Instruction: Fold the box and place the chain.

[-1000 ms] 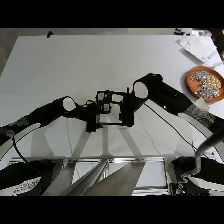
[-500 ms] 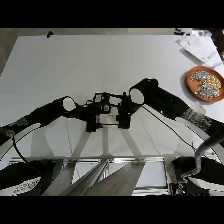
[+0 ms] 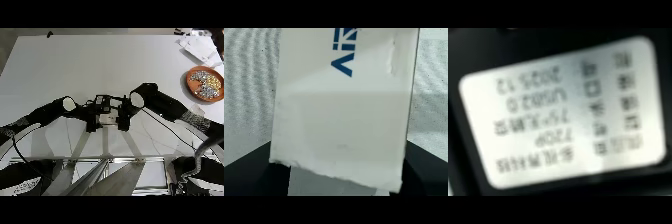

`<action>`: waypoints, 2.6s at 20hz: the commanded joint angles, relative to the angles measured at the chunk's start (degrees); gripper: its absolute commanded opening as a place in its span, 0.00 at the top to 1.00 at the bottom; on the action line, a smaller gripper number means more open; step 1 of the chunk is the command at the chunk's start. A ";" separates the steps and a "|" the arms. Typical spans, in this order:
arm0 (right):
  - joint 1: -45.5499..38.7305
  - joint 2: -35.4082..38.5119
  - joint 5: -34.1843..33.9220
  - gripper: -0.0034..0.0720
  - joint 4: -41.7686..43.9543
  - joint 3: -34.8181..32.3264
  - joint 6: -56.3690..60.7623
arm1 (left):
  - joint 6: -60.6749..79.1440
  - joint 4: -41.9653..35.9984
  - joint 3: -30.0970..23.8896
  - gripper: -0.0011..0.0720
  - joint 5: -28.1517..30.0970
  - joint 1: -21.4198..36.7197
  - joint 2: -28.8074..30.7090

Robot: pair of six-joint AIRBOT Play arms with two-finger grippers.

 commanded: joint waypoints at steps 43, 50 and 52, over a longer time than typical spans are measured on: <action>0.66 12.39 -40.72 0.95 62.99 -35.34 -23.06 | 0.02 0.02 0.02 0.59 0.00 0.02 0.02; 0.66 11.41 -41.83 0.95 63.49 -35.34 -24.72 | 0.02 0.02 0.04 0.59 0.00 0.02 0.02; 0.66 11.39 -41.83 0.95 64.08 -35.32 -25.77 | 0.02 0.02 0.04 0.59 0.00 0.02 0.02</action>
